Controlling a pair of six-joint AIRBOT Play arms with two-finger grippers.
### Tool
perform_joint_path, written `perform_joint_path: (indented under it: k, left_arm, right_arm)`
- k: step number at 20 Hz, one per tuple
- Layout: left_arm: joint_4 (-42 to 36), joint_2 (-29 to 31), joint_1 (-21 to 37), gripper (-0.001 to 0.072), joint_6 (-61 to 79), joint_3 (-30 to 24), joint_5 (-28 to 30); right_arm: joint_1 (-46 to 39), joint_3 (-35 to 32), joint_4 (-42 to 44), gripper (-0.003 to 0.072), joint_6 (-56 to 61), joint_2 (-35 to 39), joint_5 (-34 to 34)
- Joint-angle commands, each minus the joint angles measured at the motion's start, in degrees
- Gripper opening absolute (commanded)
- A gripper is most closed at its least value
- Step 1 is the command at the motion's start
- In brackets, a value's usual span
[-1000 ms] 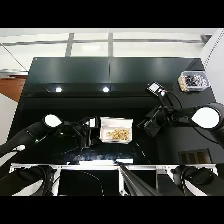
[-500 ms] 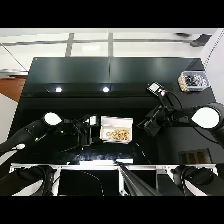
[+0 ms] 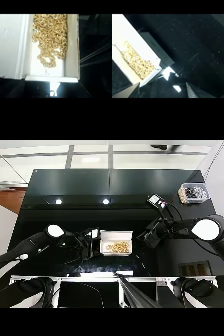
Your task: Fold the box and place the chain.
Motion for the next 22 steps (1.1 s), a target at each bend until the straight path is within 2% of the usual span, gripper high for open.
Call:
perform_joint_path:
  k: [1, 4, 6, 8, 9, 10, 13, 15, 17, 19, 22]
  left_arm:
    - [-0.28, -0.90, -1.29, 0.0706, 1.03, 0.31, 1.16]
    - [-0.55, -0.90, -1.57, 0.0702, 0.98, 0.31, 2.03]
    - [-0.55, -0.90, -1.57, 0.0660, 0.98, 0.31, 2.03]
    - [-0.59, -0.90, -1.55, 0.0412, 0.98, 0.31, 2.03]
    - [-0.57, -0.90, -1.55, 0.0384, 1.01, 0.31, 2.03]
    - [-0.57, -0.90, -1.55, 0.0384, 1.01, 0.31, 2.03]
    - [-0.57, -0.90, -1.55, 0.0384, 0.98, 0.31, 2.03]
    - [-0.57, -0.90, -1.55, 0.0384, 0.98, 0.31, 2.03]
    - [-0.44, -0.90, -1.57, 0.0385, 1.01, 0.31, 2.01]
    - [-0.44, -0.90, -1.57, 0.0384, 0.98, 0.31, 2.01]
    - [-0.44, -0.90, -1.57, 0.0385, 0.98, 0.31, 2.03]
  right_arm:
    - [-0.02, 0.02, 0.02, 0.0659, 0.00, 0.04, -0.02]
    - [-0.02, 0.02, 0.00, 0.0659, 0.00, 0.04, -0.02]
    - [-0.02, 0.02, 0.00, 0.0660, 0.00, 0.04, -0.04]
    - [-0.02, 0.02, 0.11, 0.0660, 0.02, 0.04, -0.42]
    - [-0.02, 0.04, 0.57, 0.0661, 0.61, 0.04, -1.07]
    - [-0.02, 0.04, 1.53, 0.0720, 2.89, 0.07, -2.99]
    - [-0.02, 0.42, 5.60, 0.0719, 5.38, -0.42, -12.61]
    - [-0.02, 1.07, 7.37, 0.0718, 5.35, -3.23, -17.27]
    - [0.00, 1.60, 10.19, 0.0717, 5.01, -8.41, -17.46]
    - [0.15, 1.60, 12.66, 0.0710, -0.42, -12.50, -15.45]
    - [0.13, 1.60, 13.05, 0.0710, -11.37, -13.77, -7.74]
